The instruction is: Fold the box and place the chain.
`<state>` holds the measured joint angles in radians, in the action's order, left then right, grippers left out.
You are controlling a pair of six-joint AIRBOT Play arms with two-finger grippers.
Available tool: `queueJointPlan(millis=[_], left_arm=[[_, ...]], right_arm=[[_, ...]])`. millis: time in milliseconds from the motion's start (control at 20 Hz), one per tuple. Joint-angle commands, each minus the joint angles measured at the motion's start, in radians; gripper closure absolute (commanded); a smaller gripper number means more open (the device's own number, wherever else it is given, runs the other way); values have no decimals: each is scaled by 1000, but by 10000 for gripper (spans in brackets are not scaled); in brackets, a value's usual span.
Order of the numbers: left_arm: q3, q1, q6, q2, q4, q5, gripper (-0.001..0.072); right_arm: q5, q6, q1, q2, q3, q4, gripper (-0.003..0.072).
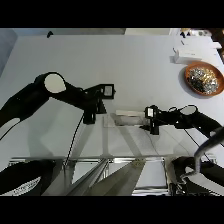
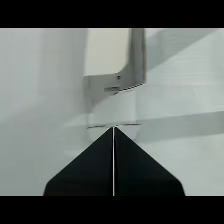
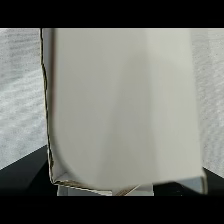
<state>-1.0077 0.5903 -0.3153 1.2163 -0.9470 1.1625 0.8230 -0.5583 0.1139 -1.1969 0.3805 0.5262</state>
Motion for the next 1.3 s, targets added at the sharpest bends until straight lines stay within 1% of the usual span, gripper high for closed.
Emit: queueJointPlan(millis=[0, 50, 100, 200, 350, 400, 450, 500, 600, 750, 900, 1000, 1100, 1150, 1250], left_arm=[[0, 118, -31, -11, -19, 18, 707], [0, 163, -35, 8, -18, -39, 707], [0, 203, -51, 32, -18, -126, 706], [0, 249, -85, 85, -10, -332, 707], [0, 240, -219, 163, 80, -655, 703], [0, 228, -267, 190, 133, -738, 704], [0, 217, -294, 216, 183, -785, 704], [0, 205, -299, 243, 226, -799, 704], [0, 193, -303, 298, 277, -771, 707], [0, 193, -319, 347, 280, -717, 707], [0, 193, -318, 351, 272, -679, 707], [0, 193, -317, 335, 272, -661, 707], [0, 193, -317, 282, 230, -639, 708], [0, 193, -319, 245, 178, -623, 708], [0, 193, -343, 158, 22, -561, 708]], right_arm=[[0, 0, -1, 0, 1, 0, 182], [0, 0, -1, 0, 1, 0, 182], [0, 0, -1, 0, 1, 0, 182], [0, 0, -1, 0, 1, 0, 182], [0, 0, -1, 0, 1, 0, 182], [0, 0, -1, 0, 1, 0, 182], [0, 0, -1, 0, 1, 0, 182], [0, 0, -1, 0, 1, 0, 182], [0, 0, -1, 0, 1, 0, 182], [0, 0, -1, 0, 1, 0, 182], [0, 0, -1, 0, 1, 0, 182], [0, 0, -1, 0, 1, 0, 182], [0, 0, -1, 0, 1, 0, 182], [0, 0, -1, 0, 1, 0, 182], [0, 0, -1, 0, 1, 0, 182]])
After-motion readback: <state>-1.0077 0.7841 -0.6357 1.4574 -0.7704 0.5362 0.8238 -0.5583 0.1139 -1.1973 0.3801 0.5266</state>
